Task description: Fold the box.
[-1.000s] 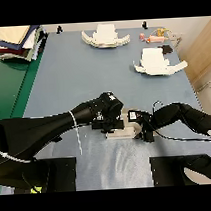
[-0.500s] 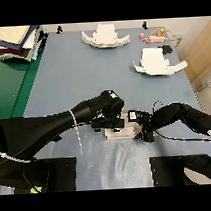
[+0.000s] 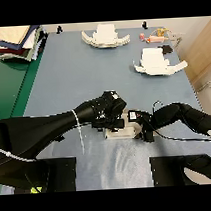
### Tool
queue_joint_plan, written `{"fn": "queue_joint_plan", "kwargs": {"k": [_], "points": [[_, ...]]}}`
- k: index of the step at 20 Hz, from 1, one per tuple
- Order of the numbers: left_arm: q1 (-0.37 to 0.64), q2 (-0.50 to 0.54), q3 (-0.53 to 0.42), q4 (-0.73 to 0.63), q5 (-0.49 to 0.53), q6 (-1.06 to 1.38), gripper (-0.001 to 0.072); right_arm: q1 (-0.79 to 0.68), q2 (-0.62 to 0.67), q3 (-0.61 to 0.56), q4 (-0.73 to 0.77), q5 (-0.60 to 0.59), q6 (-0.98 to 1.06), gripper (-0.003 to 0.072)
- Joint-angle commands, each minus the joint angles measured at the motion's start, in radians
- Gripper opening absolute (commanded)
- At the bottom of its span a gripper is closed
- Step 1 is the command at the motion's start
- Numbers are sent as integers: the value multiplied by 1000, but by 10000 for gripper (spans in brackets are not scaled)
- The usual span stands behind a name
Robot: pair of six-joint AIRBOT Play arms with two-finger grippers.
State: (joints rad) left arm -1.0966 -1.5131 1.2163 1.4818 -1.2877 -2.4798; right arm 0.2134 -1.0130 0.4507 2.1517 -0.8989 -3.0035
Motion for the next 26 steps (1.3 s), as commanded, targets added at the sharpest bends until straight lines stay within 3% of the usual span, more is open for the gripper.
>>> {"fn": "queue_joint_plan", "kwargs": {"k": [1,6,7,8,9,10,20,21,22,23,26], "points": [[-7,-16,1,1,11,-9,357,0,0,1,0,0,0,543],[-7,-42,1,-2,10,-53,355,0,0,1,0,0,0,543],[-7,-42,1,-1,10,-61,268,0,0,1,0,0,0,543],[-7,-42,1,0,10,-60,99,0,0,1,0,0,0,543],[-8,-42,1,0,10,-61,36,0,0,1,0,0,0,544],[-8,-43,1,8,0,-74,18,0,0,1,0,0,0,543],[-7,-42,2,15,-68,-100,21,0,0,1,0,0,0,543],[-7,-42,2,15,-65,-100,146,0,0,1,0,0,0,543],[-7,-42,2,15,-65,-102,384,0,0,1,0,0,0,543],[-7,-42,2,15,-66,-107,425,0,0,1,0,0,0,543],[-7,-42,2,16,-63,-106,426,0,0,1,0,0,0,543]]}}
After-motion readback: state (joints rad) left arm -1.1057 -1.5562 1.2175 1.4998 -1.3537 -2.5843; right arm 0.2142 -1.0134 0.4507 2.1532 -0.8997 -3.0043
